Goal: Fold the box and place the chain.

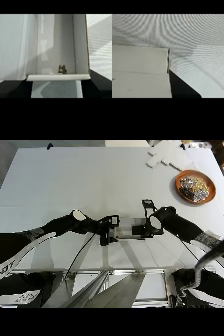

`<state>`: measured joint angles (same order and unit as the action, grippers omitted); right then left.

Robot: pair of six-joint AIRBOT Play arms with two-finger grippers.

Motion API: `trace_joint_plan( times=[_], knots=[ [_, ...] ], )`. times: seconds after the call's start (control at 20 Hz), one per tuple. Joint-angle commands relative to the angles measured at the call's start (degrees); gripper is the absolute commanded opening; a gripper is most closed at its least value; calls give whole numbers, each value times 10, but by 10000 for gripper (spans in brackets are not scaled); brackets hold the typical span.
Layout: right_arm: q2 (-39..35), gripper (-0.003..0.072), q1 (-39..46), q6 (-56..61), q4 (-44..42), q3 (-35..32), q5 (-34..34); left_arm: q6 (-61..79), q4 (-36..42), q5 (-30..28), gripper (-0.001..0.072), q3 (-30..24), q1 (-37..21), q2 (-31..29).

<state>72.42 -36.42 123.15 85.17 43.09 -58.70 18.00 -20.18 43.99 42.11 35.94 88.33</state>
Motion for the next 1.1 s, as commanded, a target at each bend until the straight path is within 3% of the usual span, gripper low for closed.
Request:
trace_joint_plan(
  times=[0.0,0.05,0.1,0.15,0.25,0.4,0.45,0.7,0.75,0.85,1.05],
  knots=[
    [6,18,-7,1,19,-1,-2,0,0,0,99,0,0,0],
    [7,76,-7,1,19,-1,-2,0,0,0,99,0,0,0],
    [7,213,-7,1,19,-1,2,0,0,0,99,0,0,0],
    [7,242,-7,1,18,-1,7,0,0,0,99,0,0,0],
    [7,234,-7,14,20,-1,13,0,0,0,99,0,0,0],
    [8,125,-7,16,21,-1,13,0,0,0,99,0,0,0],
    [8,30,-7,16,21,-1,13,0,0,0,99,0,0,0],
    [8,18,-7,14,21,-1,13,0,0,2,99,0,0,0],
    [8,34,-7,9,21,-1,13,0,0,4,99,0,0,0],
    [5,292,-7,-9,20,-1,11,0,0,4,99,0,0,0],
    [-31,314,-7,-74,23,0,-12,0,0,4,99,0,0,0]
  ],
)
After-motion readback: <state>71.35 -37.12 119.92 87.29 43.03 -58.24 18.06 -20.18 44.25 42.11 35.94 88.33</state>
